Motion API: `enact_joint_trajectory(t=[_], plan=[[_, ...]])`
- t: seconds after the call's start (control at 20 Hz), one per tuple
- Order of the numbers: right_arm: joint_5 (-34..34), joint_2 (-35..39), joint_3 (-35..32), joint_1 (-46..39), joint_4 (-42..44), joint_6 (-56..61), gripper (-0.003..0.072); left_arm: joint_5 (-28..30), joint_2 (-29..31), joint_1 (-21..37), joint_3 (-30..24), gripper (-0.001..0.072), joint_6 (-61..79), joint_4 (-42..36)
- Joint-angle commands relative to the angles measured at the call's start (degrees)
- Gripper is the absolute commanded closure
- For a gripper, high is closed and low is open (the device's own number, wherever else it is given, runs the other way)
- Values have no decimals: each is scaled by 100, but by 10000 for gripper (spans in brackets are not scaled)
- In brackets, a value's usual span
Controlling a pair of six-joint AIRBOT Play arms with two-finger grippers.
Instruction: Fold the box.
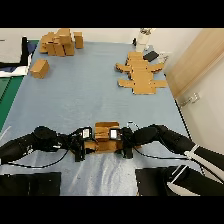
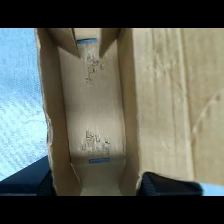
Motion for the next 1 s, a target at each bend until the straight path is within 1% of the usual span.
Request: enact_joint_trajectory(t=[0.0,0.1,0.15,0.2,0.3,0.35,0.5,0.55,0.6,0.75,0.95], plan=[[4,0,2,4,7,2,115,-52,-2,-4,4,293,7,-9],[4,0,2,4,7,2,115,31,-2,-4,4,296,2,-9],[4,0,2,4,7,2,115,96,-2,-4,4,375,0,-4],[4,0,2,4,7,2,115,223,-2,-4,4,490,-9,-2],[4,0,2,4,7,2,115,422,-2,-2,4,511,-61,-2],[4,0,2,4,7,2,115,437,0,-2,4,673,-59,-2],[4,0,2,4,7,2,115,415,-2,-4,4,673,-61,-7],[4,0,2,4,7,2,116,393,-2,-4,4,560,-59,-11],[4,0,2,4,7,2,116,315,-2,-4,4,518,-50,-28],[4,0,2,4,7,2,115,79,-2,-7,4,518,-44,-289],[4,0,2,4,7,2,115,70,-2,-4,4,518,-44,-457]])
